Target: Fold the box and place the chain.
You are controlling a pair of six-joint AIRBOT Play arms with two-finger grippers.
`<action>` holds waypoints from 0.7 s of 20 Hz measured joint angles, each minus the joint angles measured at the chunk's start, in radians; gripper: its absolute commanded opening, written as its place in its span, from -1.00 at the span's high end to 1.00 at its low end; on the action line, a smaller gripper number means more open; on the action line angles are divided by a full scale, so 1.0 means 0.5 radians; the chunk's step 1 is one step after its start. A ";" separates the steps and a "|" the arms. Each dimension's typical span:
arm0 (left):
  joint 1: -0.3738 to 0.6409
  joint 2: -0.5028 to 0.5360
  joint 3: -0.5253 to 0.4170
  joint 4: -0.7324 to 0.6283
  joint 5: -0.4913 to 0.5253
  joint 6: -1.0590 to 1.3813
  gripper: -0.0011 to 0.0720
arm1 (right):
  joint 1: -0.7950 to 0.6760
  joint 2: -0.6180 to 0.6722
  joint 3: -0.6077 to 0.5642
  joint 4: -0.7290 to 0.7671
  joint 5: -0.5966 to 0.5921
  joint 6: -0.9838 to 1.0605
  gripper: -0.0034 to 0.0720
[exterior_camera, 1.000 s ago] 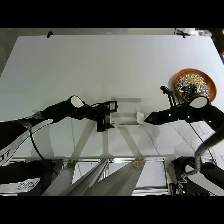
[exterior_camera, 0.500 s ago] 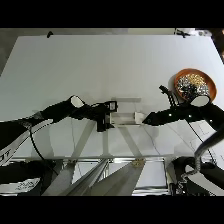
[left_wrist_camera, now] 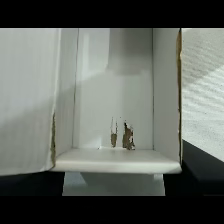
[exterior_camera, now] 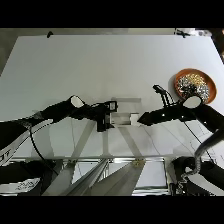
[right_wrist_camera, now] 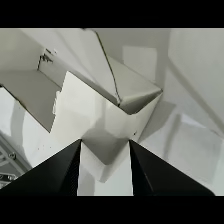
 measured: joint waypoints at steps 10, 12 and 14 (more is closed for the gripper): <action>0.000 0.000 0.000 -0.001 0.000 0.001 -0.10 | 0.356 -0.001 0.186 -0.516 -0.158 0.667 0.00; 0.000 0.000 0.000 0.000 0.000 0.001 -0.10 | 0.431 -0.019 0.226 -0.637 -0.200 0.825 0.00; 0.000 0.000 0.000 -0.001 -0.001 0.000 -0.10 | 0.506 -0.059 0.278 -0.742 -0.220 0.970 0.00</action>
